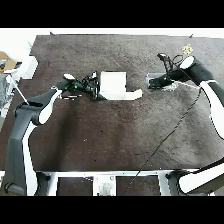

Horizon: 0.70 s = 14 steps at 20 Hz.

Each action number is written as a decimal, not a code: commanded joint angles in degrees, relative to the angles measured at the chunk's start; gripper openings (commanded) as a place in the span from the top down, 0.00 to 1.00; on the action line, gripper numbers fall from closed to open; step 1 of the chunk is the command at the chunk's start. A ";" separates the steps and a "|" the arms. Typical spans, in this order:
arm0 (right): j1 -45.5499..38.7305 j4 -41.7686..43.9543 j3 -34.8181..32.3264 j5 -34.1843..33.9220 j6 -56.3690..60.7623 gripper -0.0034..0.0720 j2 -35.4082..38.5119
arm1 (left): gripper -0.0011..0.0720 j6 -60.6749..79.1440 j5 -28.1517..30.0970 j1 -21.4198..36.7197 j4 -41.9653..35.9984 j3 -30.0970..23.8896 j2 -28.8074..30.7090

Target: Fold the box and place the chain.

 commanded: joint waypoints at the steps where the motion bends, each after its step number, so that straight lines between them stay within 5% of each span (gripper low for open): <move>1: -1.31 6.05 -2.19 0.00 2.12 0.95 -2.91 | 0.51 0.00 0.00 0.00 0.00 0.00 -0.02; 8: -1.01 22.60 -4.72 -1.42 -6.82 0.95 -7.48 | 0.51 0.00 0.00 0.00 0.00 0.00 -0.02; 9: -0.63 23.78 -4.72 -1.09 -7.61 0.92 -7.87 | 0.51 0.00 0.00 0.00 0.00 0.00 -0.02; 10: -0.28 24.92 -4.70 -0.68 -8.52 0.68 -8.13 | 0.51 0.00 0.00 -0.02 0.00 0.00 -0.02; 11: -0.07 26.18 -4.70 -0.13 -9.79 0.57 -8.15 | 0.51 0.00 0.00 -0.02 0.00 0.00 -0.02; 14: -0.11 31.91 -4.42 1.29 -11.02 0.56 -7.98 | 0.51 0.00 0.00 0.00 0.00 0.00 -0.02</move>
